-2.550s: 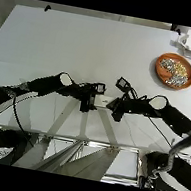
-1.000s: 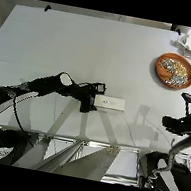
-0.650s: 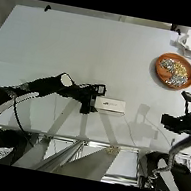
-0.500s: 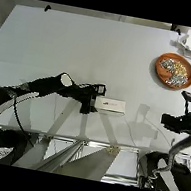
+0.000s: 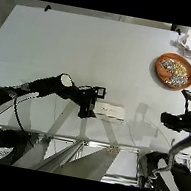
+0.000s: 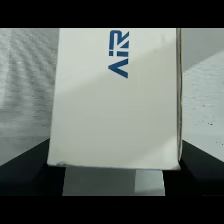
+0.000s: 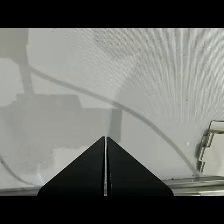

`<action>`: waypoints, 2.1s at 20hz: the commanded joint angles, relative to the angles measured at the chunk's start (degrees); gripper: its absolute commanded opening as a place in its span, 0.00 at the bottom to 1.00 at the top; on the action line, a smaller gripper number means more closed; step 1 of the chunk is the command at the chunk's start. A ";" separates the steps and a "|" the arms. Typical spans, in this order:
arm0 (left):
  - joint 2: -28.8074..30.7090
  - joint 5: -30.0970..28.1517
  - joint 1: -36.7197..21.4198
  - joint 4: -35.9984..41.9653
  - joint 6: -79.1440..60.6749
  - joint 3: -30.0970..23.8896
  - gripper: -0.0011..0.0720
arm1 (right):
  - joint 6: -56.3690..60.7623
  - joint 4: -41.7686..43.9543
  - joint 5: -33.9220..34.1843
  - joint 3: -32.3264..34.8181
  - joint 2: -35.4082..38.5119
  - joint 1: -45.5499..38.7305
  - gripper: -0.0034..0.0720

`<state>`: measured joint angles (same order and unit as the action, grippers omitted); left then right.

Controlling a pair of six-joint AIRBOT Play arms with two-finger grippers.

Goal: Fold the box and place the chain.

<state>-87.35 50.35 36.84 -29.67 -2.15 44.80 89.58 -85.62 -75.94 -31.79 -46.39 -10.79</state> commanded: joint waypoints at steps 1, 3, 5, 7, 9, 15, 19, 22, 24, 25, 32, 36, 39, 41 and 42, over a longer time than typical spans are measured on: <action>0.39 -3.43 -0.09 0.68 -0.22 0.09 0.34 | -0.13 0.59 0.81 0.02 -0.04 -0.04 0.06; 2.23 -7.52 -0.07 0.92 -0.17 0.09 0.29 | -1.42 0.66 0.81 0.02 -0.04 -0.04 0.06; 5.42 -13.25 -0.09 0.87 -0.07 0.09 0.28 | -1.79 0.68 0.98 0.02 -0.04 -0.04 0.06; 9.27 -20.79 -0.09 0.63 1.18 0.09 0.05 | -1.79 0.81 1.25 0.02 -0.04 -0.04 0.06; 13.29 -28.39 -0.48 0.63 6.16 0.09 0.03 | -1.81 0.81 1.55 0.02 -0.04 -0.04 0.06; 23.74 -28.85 -14.10 -11.58 30.36 0.07 0.02 | -3.10 0.83 1.84 0.02 -0.04 -0.04 0.06; 25.38 -15.43 -28.79 -35.06 53.57 0.04 0.02 | -3.10 1.27 2.69 0.02 -0.04 -0.04 0.06; 25.29 -6.93 -39.82 -48.33 65.85 -0.02 0.02 | -3.19 2.86 4.09 0.02 -0.04 -0.04 0.06; 25.35 -6.49 -46.45 -48.35 66.31 -0.66 0.02 | -4.76 3.61 4.26 0.02 -0.04 -0.04 0.06; 25.35 -6.51 -49.03 -48.39 66.55 -0.96 0.02 | -4.76 3.76 4.24 0.02 -0.04 -0.04 0.06; 25.35 -7.39 -58.64 -48.70 66.51 -6.19 0.02 | -4.74 3.82 4.26 0.02 -0.04 -0.04 0.06; 25.33 -7.69 -58.66 -48.81 66.69 -10.78 0.02 | -4.76 3.82 4.42 0.02 -0.04 -0.04 0.06; 25.35 -5.75 -58.62 -48.81 66.69 -11.63 0.02 | -4.76 3.82 4.76 0.02 -0.04 -0.04 0.06; 25.35 -3.91 -58.62 -48.78 66.71 -11.63 0.02 | -4.76 3.85 5.05 0.02 -0.04 -0.04 0.06; 25.35 -2.56 -58.62 -48.78 66.71 -11.63 0.06 | -4.76 3.96 5.05 0.02 -0.04 -0.04 0.06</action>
<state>-62.02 44.84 -21.67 -78.30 64.53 33.71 84.82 -81.82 -71.18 -31.79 -46.41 -10.79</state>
